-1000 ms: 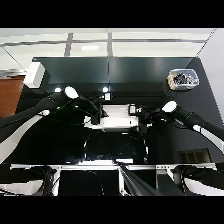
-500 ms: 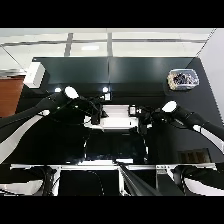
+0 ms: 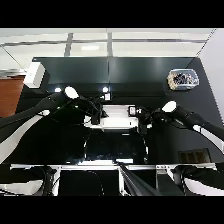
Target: Fold the box and place the chain.
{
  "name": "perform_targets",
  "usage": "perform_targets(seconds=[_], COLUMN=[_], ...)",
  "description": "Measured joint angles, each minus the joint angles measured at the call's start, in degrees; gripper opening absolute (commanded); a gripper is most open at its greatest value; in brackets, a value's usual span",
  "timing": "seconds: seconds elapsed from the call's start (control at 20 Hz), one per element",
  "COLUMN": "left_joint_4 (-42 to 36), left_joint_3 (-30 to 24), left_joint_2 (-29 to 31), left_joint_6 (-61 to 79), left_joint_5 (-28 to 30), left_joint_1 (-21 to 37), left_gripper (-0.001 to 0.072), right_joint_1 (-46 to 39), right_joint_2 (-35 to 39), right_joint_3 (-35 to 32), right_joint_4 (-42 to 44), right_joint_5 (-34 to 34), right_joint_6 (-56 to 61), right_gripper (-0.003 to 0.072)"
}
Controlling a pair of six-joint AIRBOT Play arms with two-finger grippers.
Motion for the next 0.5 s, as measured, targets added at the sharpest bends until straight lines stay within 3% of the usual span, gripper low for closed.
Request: perform_targets(seconds=[0.5], left_joint_4=[0.0], left_joint_3=[0.0], left_joint_2=[0.0], left_joint_6=[0.0], left_joint_5=[0.0], left_joint_1=[0.0], left_gripper=[0.0029], right_joint_1=[1.4], right_joint_2=[-0.2], right_joint_3=[0.0], right_joint_4=[-1.8], right_joint_5=[-1.5], right_joint_6=[1.7], right_gripper=[0.069])
